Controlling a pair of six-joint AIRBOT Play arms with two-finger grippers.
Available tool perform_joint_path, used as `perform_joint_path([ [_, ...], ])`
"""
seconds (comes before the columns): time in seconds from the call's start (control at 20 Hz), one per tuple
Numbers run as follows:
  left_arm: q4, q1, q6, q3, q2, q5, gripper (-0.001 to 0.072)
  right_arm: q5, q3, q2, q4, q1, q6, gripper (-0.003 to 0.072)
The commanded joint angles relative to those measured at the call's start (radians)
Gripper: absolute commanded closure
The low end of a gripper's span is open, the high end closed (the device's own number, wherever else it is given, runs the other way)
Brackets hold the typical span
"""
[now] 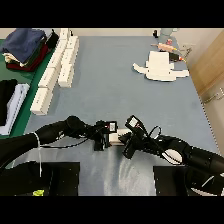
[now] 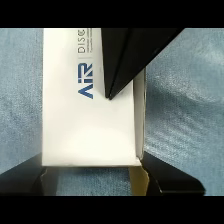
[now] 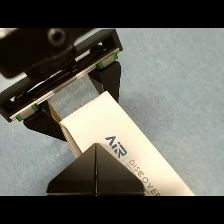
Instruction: Fold the box.
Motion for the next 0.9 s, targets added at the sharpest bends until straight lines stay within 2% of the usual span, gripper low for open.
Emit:
perform_joint_path([
  [0.0, 0.0, 0.0, 0.001, 0.001, 0.001, 0.0, 0.0189, 0.016, -0.012, -0.032, 0.027, 0.0, 0.0, 0.0685],
  [0.35, 0.0, 0.0, 0.001, 0.001, 0.001, 0.0, 0.0189, 0.018, -0.012, -0.037, 0.028, 0.001, 0.0, 0.0684],
  [0.5, 0.0, 0.0, 0.001, 0.001, 0.001, 0.0, 0.0189, 0.007, -0.002, 0.007, 0.014, 0.0, -0.004, 0.0684],
  [0.75, 0.0, 0.0, 0.001, 0.001, 0.001, 0.0, 0.0189, 0.012, 0.041, 0.144, -0.179, -0.009, -0.002, 0.0683],
  [0.85, 0.0, 0.0, 0.001, 0.001, 0.001, 0.0, 0.0189, 0.045, 0.056, 0.154, -0.196, -0.055, -0.002, 0.0683],
])
